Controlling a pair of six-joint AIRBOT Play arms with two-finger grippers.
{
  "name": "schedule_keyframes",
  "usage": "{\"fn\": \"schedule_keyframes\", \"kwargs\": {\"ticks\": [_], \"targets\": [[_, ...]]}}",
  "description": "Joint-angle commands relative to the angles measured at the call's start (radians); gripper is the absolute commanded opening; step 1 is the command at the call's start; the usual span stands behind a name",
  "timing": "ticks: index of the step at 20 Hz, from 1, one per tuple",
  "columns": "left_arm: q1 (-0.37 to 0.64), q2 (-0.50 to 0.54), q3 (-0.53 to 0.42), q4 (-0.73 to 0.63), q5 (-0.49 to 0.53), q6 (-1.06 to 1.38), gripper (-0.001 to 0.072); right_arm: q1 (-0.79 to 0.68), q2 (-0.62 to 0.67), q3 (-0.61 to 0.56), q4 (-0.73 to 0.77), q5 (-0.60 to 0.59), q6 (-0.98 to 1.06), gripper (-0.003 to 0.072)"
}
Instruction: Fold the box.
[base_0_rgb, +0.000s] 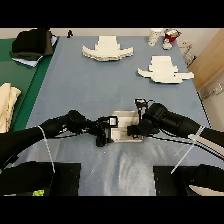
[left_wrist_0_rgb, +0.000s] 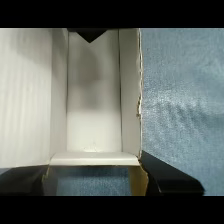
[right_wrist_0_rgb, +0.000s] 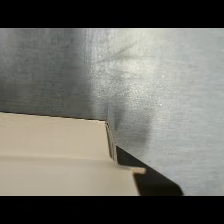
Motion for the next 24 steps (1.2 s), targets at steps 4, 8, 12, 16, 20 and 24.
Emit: {"fn": "schedule_keyframes", "kwargs": {"ticks": [4,8,12,16,20,24], "targets": [[0.000,0.000,0.001,0.000,-0.001,-0.002,0.0486,-0.001,0.000,0.003,-0.006,-0.011,0.003,0.0060],[0.000,0.000,0.001,0.000,-0.001,-0.002,0.0486,-0.001,0.000,0.003,-0.016,-0.010,0.002,0.0038],[0.000,0.000,0.001,0.000,-0.001,-0.002,0.0486,-0.001,0.002,0.004,-0.014,-0.015,0.002,0.0455],[0.000,-0.001,0.000,0.000,-0.001,-0.002,0.0486,-0.001,0.047,0.040,-0.017,-0.096,-0.014,0.0455],[0.000,0.000,0.001,0.000,-0.001,-0.002,0.0486,-0.003,0.180,0.090,-0.021,-0.215,-0.020,0.0454],[0.000,0.000,0.001,0.001,-0.001,-0.002,0.0486,-0.031,0.298,0.086,-0.154,-0.346,-0.019,0.0064]]}}
